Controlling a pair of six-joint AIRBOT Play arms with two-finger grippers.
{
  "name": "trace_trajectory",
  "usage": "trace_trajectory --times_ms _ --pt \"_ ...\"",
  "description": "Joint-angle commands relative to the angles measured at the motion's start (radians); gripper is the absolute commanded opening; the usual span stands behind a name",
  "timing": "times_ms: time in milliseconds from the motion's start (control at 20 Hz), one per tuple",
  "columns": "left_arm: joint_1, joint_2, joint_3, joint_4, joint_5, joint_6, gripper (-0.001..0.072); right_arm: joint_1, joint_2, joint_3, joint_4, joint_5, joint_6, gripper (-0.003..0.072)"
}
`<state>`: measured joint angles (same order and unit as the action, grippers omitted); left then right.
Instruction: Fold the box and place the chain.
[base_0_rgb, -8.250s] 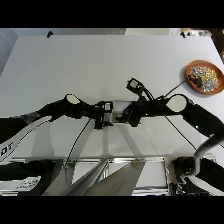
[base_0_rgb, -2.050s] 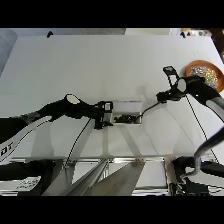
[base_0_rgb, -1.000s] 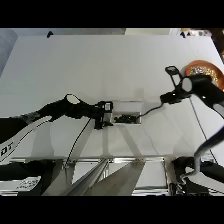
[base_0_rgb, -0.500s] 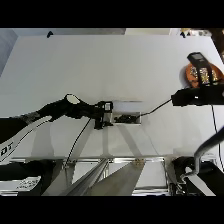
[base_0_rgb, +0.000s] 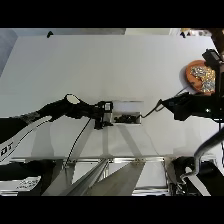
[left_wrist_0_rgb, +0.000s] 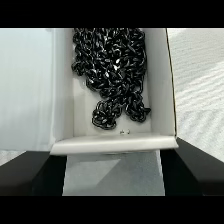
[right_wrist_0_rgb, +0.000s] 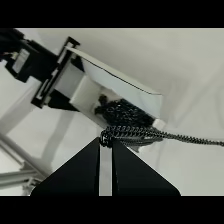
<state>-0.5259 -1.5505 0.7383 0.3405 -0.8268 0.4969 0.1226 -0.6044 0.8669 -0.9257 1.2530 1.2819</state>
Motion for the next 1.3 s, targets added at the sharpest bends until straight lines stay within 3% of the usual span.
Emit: trace_trajectory --times_ms 0,350,850,1000,1250 --pt "0.000 0.001 0.001 0.000 0.000 0.000 0.0273 0.019 0.008 -0.027 0.119 -0.060 -0.035 0.0017" --pt "0.000 0.001 0.001 0.000 0.000 0.000 0.0273 0.201 -0.053 -0.158 0.116 -0.307 -0.091 0.0017" --pt "0.000 0.001 0.001 0.000 0.000 0.000 0.0273 0.393 -0.447 -0.182 -0.019 -0.401 -0.138 0.0023" --pt "0.000 0.001 0.001 0.000 0.000 0.000 0.0273 0.402 -0.462 -0.180 -0.024 -0.405 -0.138 0.0198" --pt "0.000 0.001 0.001 0.000 0.000 0.000 0.0273 0.343 -0.346 -0.169 -0.072 -0.362 -0.123 0.0203"
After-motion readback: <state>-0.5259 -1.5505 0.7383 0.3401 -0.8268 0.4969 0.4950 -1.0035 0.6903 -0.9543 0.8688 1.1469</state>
